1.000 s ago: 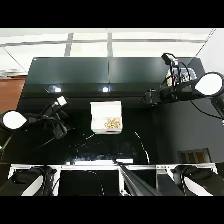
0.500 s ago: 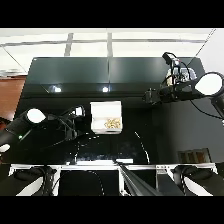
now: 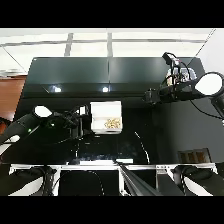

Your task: Fold the box and place the chain.

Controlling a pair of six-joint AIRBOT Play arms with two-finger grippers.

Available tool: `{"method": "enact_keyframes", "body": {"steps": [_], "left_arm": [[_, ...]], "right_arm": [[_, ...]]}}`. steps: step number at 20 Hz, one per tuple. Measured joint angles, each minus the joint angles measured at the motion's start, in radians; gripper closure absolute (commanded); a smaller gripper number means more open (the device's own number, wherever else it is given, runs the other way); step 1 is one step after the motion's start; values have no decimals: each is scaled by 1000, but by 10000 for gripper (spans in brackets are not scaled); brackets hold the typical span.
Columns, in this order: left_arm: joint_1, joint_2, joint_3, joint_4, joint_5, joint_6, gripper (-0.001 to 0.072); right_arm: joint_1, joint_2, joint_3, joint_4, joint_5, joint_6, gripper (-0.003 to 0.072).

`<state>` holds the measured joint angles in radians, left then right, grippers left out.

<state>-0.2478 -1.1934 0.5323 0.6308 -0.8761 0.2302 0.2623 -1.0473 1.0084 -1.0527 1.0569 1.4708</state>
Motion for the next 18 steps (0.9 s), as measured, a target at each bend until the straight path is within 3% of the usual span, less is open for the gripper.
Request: {"method": "enact_keyframes", "body": {"steps": [18], "left_arm": [[-12,-68,24,-15,25,62,-3]], "right_arm": [[0,0,0,5,-4,3,374]]}}
